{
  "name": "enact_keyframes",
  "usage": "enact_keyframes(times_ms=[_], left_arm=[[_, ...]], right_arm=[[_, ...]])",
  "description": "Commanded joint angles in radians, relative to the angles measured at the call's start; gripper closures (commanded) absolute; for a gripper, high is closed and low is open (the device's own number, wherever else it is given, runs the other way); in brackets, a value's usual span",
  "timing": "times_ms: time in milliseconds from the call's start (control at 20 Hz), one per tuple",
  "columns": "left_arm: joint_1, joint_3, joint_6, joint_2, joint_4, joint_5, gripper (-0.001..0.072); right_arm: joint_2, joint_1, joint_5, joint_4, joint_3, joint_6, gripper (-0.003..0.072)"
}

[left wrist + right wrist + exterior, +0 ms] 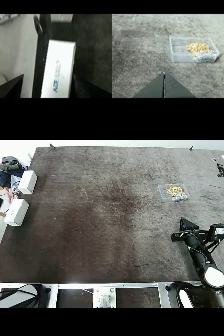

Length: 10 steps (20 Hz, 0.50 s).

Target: Fold the box and place the chain.

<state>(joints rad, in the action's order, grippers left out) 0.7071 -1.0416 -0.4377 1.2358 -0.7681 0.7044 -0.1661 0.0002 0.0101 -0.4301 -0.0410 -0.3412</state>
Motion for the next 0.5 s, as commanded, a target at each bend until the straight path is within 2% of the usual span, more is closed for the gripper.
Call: enact_keyframes(times_ms=[0,50,100,200,350,450], left_arm=[[0.000,-0.048,0.006,-0.098,0.185,0.048,0.0350],[-0.002,-0.063,0.045,-0.115,0.250,0.098,0.0682],[-0.003,-0.071,0.086,-0.128,0.317,0.141,0.0698],[-0.035,-0.068,0.092,-0.164,0.376,0.133,0.0703],[-0.168,0.000,0.117,-0.261,0.373,-0.055,0.0704],[-0.294,0.107,0.174,-0.362,0.386,-0.251,0.0704]], right_arm=[[0.000,0.000,0.000,0.000,0.000,0.000,0.0676],[0.000,0.000,0.000,0.000,0.000,0.000,0.0676],[0.000,0.000,0.000,0.000,0.000,0.000,0.0676],[0.000,0.000,0.000,0.000,0.000,0.000,0.0676],[0.000,0.000,0.000,0.000,0.000,0.000,0.0676],[0.000,0.000,0.000,0.000,0.000,0.000,0.0676]])
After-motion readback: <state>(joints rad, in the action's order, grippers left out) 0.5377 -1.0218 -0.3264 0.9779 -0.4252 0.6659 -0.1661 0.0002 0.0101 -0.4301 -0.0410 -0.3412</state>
